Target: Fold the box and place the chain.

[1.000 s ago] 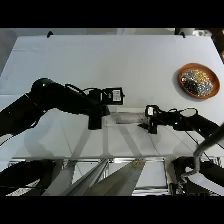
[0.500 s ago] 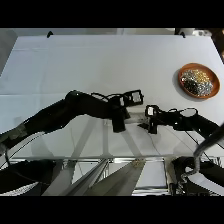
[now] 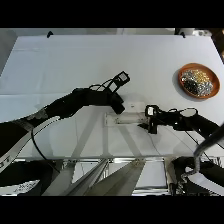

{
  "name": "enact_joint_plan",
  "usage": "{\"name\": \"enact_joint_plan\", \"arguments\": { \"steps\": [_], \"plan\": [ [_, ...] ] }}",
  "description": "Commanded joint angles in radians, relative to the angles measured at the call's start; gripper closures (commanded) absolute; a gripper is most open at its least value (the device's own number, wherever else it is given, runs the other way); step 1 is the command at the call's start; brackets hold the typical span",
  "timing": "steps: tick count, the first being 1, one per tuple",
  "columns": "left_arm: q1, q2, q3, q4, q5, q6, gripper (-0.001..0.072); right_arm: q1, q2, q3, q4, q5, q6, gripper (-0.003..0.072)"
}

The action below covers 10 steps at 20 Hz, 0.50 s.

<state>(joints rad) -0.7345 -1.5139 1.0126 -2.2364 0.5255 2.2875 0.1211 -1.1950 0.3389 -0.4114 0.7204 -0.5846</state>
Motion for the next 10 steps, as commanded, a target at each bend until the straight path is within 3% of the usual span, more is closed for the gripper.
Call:
{"name": "enact_joint_plan", "arguments": {
  "steps": [1, 5, 7, 10],
  "plan": [
    [0.009, -0.05, 0.0, 0.0, 0.009, -0.023, 0.0701, 0.0, 0.0, 0.0, 0.0, 0.0, 0.0, 0.0323],
    [0.01, -0.023, 0.0, 0.003, 0.01, -0.022, 0.0698, 0.0, 0.0, 0.0, 0.0, 0.0, 0.0, 0.0323],
    [0.01, 0.037, 0.0, 0.022, 0.01, -0.022, 0.0697, 0.0, 0.0, 0.0, 0.0, 0.0, 0.0, 0.0323],
    [0.012, 0.164, 0.0, 0.154, 0.051, -0.023, 0.0697, 0.0, 0.0, 0.0, 0.0, 0.0, 0.0, 0.0323]
  ]
}}
